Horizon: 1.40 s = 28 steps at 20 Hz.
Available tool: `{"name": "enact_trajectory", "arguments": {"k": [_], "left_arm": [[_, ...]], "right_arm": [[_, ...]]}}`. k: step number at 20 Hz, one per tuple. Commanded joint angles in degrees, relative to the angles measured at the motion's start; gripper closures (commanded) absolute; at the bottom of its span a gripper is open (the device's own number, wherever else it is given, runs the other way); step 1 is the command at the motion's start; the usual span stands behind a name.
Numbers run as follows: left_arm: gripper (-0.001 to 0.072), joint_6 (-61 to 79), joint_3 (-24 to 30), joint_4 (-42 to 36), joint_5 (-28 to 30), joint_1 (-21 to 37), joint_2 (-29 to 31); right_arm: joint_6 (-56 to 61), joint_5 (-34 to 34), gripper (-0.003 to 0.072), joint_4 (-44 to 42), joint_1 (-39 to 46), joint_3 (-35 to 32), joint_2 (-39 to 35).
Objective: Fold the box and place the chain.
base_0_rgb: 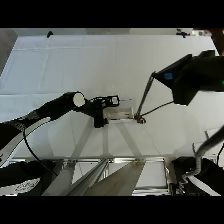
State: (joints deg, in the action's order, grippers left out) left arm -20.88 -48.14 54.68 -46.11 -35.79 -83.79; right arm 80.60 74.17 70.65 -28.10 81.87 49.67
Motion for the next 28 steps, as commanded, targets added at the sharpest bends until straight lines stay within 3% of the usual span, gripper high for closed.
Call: {"name": "enact_trajectory", "arguments": {"k": [1,11,16,18,22,28], "left_arm": [[0.0362,0.0,0.0,0.0,0.0,0.0,0.0],[0.0362,0.0,0.0,0.0,0.0,0.0,0.0],[0.0362,0.0,0.0,0.0,0.0,0.0,0.0],[0.0362,0.0,0.0,0.0,0.0,0.0,0.0],[0.0362,0.0,0.0,0.0,0.0,0.0,0.0],[0.0362,0.0,0.0,0.0,0.0,0.0,0.0]], "right_arm": [[0.2,-4.8,0.0676,0.0,-1.8,-1.0,1.2],[-0.1,-11.1,0.0676,-7.2,-1.8,-1.0,2.0],[-0.1,-6.3,0.0676,-8.6,-2.1,-1.2,2.5],[-0.1,-7.4,0.0676,-7.9,-4.1,-5.0,2.6],[-0.2,-17.1,0.0679,-7.6,-8.7,-15.8,2.6],[0.7,-15.2,0.0676,-4.6,-8.9,-19.2,2.6]]}}
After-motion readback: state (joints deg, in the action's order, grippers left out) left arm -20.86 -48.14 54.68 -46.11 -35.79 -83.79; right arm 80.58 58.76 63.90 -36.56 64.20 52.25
